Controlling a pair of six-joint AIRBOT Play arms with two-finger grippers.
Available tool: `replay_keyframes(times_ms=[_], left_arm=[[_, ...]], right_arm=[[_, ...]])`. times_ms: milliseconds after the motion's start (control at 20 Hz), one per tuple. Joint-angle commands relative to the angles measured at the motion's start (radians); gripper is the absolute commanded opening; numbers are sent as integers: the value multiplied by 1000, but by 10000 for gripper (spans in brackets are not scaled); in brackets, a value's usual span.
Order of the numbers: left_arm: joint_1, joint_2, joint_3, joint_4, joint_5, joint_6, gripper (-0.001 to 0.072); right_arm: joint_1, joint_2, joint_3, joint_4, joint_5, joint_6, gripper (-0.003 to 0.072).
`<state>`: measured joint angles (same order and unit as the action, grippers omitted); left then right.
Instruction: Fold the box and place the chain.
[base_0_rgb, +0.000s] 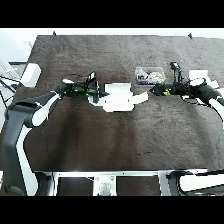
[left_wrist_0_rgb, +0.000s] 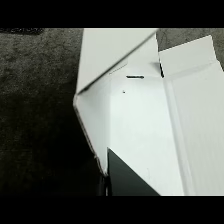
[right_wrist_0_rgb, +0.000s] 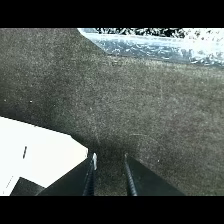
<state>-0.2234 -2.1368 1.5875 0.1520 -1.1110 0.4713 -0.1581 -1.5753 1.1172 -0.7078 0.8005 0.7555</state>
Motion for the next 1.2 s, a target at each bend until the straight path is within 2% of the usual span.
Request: replay_keyframes(times_ms=[0,100,150,250,350,500,850,1050,1150], left_arm=[[0,-2,-1,3,27,-5,18],[0,-2,-1,3,29,-28,19],[0,-2,-1,3,27,-27,18],[0,-2,0,4,12,-26,18],[0,-2,0,6,-29,-6,18],[0,-2,0,13,-60,10,18],[0,1,0,40,-57,9,20],[0,1,0,39,-57,8,20],[0,1,0,35,-58,8,20]], right_arm=[[1,1,0,1,0,-36,244],[1,2,0,1,0,-51,252],[1,6,0,1,0,-61,284],[1,33,-7,1,0,-68,283],[0,96,-48,27,-11,-104,284],[0,180,-125,54,-88,-113,284],[1,188,-167,60,-114,-114,282],[3,191,-171,79,-116,-182,285],[25,229,-197,142,-121,-327,308]])
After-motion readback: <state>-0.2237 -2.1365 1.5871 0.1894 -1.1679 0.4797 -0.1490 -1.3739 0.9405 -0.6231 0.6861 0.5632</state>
